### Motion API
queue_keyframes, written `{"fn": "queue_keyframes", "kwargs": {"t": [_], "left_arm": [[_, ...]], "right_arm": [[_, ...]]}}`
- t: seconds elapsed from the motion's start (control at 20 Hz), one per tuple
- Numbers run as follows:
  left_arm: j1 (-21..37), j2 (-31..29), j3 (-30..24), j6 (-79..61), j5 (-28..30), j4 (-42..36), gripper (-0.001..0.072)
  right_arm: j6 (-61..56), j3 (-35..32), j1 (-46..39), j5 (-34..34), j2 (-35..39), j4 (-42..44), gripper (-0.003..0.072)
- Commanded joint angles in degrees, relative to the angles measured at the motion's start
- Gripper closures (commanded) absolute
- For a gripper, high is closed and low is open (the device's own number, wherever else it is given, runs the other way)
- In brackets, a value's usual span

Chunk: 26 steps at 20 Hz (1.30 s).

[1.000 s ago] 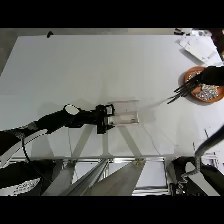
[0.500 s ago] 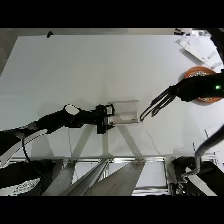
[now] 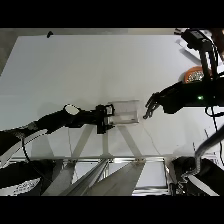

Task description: Fold the box and place the chain.

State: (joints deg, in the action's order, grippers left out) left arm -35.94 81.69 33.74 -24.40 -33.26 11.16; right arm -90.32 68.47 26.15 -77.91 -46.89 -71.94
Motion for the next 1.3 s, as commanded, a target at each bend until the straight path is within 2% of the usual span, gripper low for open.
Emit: {"fn": "queue_keyframes", "kwargs": {"t": [0.0, 0.25, 0.45, 0.65, 1.0, 1.25], "left_arm": [[0.00, 0.00, -0.02, 0.00, 0.02, 0.00, 0.0437], [0.00, 0.00, -0.02, 0.00, 0.02, 0.00, 0.0437], [0.00, 0.00, -0.02, 0.00, 0.02, 0.00, 0.0437], [0.00, 0.00, -0.02, 0.00, 0.00, 0.00, 0.0437], [0.00, 0.00, -0.02, 0.00, 0.00, 0.00, 0.0437], [0.00, 0.00, -0.02, 0.00, 0.00, 0.00, 0.0437]], "right_arm": [[-1.86, -0.37, 3.74, 4.72, -0.04, -0.48, 0.0680], [-4.31, -7.69, 5.68, 10.36, -0.20, -1.81, 0.0680], [-5.90, -14.71, 6.16, 18.34, -0.22, -0.90, 0.0680], [-8.85, -20.17, 10.21, 25.57, -0.87, -1.09, 0.0680], [-11.34, -21.70, 16.33, 31.36, -8.11, -1.42, 0.0680], [-11.91, -21.70, 18.23, 32.39, -15.06, -1.36, 0.0680]]}}
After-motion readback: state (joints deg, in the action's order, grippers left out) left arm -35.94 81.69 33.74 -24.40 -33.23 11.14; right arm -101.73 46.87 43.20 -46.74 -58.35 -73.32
